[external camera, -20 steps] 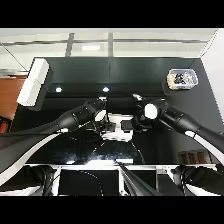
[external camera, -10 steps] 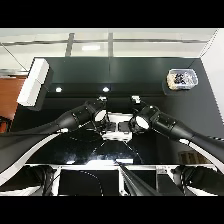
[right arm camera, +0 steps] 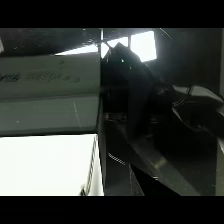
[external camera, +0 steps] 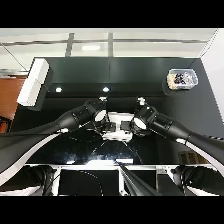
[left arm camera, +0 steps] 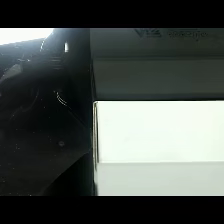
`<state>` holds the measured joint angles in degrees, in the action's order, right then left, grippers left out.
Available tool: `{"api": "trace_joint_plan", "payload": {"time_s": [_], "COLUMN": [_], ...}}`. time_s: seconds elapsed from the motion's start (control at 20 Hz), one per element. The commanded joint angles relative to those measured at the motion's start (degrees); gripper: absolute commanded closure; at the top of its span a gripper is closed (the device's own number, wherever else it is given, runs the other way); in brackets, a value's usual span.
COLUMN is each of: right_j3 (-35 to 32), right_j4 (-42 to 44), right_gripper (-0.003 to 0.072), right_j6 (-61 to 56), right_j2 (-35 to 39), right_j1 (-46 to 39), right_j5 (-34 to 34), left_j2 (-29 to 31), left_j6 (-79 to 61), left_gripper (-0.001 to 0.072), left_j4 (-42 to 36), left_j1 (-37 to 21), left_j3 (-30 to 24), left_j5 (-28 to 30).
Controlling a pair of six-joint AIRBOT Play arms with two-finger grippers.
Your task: Fold the box and place the chain.
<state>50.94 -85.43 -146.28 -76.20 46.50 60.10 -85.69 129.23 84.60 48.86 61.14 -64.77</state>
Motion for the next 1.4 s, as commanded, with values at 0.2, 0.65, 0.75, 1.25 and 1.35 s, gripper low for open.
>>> {"api": "trace_joint_plan", "payload": {"time_s": [0.2,0.65,0.75,1.25,1.35], "right_j3": [0.07,0.94,1.01,1.05,1.05], "right_j4": [0.35,0.48,0.48,1.40,1.38], "right_gripper": [0.0326,0.0644,0.0671,0.0482,0.0492], "right_j6": [-2.10,-1.64,-1.57,4.33,5.88], "right_j2": [-1.20,-1.88,-1.92,-1.99,-1.99], "right_j1": [0.07,0.07,0.04,0.04,0.07], "right_j5": [0.48,-0.39,-0.37,0.15,1.01], "left_j2": [0.02,0.02,0.02,0.02,0.02], "left_j6": [-0.02,-0.02,0.00,-0.02,0.00], "left_gripper": [0.0682,0.0683,0.0682,0.0682,0.0682], "left_j4": [0.00,0.00,0.00,0.00,0.00], "left_j1": [-0.02,-0.02,-0.02,-0.02,-0.02], "left_j3": [0.00,0.00,0.00,0.00,0.00], "left_j5": [-0.02,0.00,-0.02,0.00,0.00]}}
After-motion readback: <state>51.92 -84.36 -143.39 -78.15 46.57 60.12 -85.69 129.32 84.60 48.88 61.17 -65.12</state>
